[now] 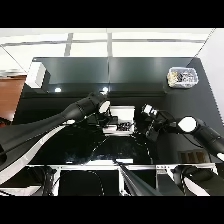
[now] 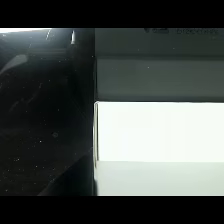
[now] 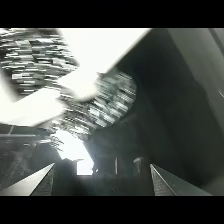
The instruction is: Fold the box and place the chain.
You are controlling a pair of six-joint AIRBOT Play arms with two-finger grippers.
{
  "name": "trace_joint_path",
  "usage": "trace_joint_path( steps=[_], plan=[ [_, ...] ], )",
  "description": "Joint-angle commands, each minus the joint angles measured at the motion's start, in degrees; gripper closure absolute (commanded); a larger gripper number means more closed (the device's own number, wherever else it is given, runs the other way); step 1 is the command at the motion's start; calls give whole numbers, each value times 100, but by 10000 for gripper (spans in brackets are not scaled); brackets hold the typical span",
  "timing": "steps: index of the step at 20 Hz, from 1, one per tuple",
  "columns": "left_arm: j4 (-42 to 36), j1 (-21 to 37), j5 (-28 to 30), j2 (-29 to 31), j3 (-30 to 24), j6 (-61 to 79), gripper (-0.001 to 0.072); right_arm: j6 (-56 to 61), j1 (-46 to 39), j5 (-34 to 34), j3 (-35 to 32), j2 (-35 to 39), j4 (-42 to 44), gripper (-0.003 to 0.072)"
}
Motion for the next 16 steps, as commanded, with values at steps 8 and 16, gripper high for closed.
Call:
trace_joint_path(
  steps=[8,16],
  plan=[
    [0,-2,-13,0,2,0,679,-3381,24,28,105,-994,1893,-17],
    [-2,-2,-13,0,2,0,680,-3091,42,-348,107,-1117,1521,307]
  ],
)
